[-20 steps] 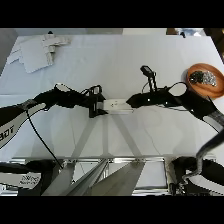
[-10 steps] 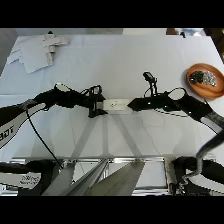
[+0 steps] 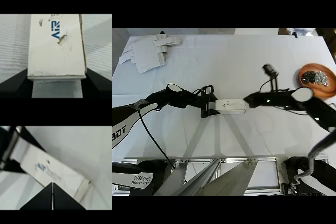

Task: Fold the box and place the chain.

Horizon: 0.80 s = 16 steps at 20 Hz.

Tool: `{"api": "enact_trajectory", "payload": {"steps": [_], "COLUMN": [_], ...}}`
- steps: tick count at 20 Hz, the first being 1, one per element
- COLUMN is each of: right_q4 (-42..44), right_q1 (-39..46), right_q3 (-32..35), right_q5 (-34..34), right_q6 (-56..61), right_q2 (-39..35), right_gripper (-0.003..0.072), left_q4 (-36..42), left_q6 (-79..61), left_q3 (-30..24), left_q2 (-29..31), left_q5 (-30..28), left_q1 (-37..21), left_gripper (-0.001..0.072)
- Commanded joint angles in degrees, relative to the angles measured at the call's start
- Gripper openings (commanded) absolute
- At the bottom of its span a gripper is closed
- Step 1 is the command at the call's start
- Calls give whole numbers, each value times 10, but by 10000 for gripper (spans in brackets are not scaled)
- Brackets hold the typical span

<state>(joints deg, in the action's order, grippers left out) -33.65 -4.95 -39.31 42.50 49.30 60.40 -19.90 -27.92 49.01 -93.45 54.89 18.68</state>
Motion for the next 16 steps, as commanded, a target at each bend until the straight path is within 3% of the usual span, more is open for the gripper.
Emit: {"api": "enact_trajectory", "payload": {"steps": [1, 4, 9, 12, 16], "right_q4": [-13, -77, -310, -433, -461], "right_q1": [44, 103, 145, 145, 145], "right_q3": [-22, -50, -60, -60, -60], "right_q5": [1, -3, -12, 4, 20], "right_q6": [3, 4, 151, 164, 169], "right_q2": [-79, -117, -119, -119, -119], "right_gripper": [14, 14, 14, 14, 14], "left_q4": [-1, -1, -1, -1, -1], "left_q6": [-2, -2, -2, -2, -2], "left_q3": [0, 0, 0, 0, 0], "left_q2": [0, 0, 0, 0, 0], "left_q5": [0, 0, 0, 0, 0], "left_q1": [0, 0, 0, 0, 0], "left_gripper": [91, 91, 91, 91, 91]}}
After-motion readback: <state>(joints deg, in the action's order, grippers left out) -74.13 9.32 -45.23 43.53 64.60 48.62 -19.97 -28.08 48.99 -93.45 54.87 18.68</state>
